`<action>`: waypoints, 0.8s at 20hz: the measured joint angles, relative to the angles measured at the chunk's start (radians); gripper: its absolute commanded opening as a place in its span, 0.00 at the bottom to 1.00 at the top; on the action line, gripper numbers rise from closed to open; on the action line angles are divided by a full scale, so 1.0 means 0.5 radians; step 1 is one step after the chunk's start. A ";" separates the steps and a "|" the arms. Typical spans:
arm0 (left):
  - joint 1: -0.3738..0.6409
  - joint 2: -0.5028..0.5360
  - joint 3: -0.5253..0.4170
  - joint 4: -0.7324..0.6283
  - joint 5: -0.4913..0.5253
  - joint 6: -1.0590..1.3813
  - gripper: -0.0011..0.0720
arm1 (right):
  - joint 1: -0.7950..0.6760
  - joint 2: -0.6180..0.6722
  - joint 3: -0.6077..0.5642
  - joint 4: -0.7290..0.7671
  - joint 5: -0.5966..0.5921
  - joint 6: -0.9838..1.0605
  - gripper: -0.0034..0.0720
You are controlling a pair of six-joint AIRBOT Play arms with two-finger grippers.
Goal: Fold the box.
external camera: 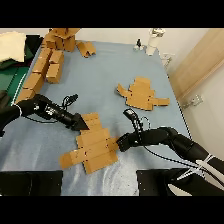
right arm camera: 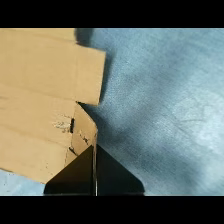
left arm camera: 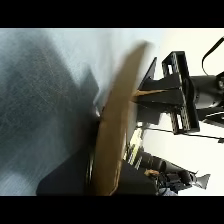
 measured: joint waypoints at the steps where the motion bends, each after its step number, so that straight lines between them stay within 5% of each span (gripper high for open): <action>1: 0.000 -0.002 0.000 0.001 -0.005 0.009 0.15 | 0.000 -0.001 0.000 0.000 0.002 0.000 0.04; 5: 0.000 -0.010 0.001 0.000 -0.018 0.054 0.03 | 0.000 -0.001 0.000 0.000 0.010 0.000 0.06; 7: 0.000 -0.011 0.001 -0.002 -0.020 0.100 0.03 | 0.000 -0.001 0.000 -0.001 0.021 0.000 0.36; 9: 0.000 -0.011 0.005 0.001 -0.021 0.179 0.03 | -0.008 -0.001 0.009 -0.016 0.019 0.000 0.37; 11: -0.001 -0.011 0.021 -0.001 -0.022 0.278 0.03 | -0.056 0.000 0.060 -0.097 0.006 0.034 0.53; 15: -0.079 0.049 0.049 0.002 0.036 0.487 0.03 | -0.270 0.000 0.334 -0.524 -0.199 0.352 0.52; 16: -0.120 0.082 0.052 0.000 0.072 0.533 0.03 | -0.331 0.000 0.424 -0.613 -0.289 0.441 0.41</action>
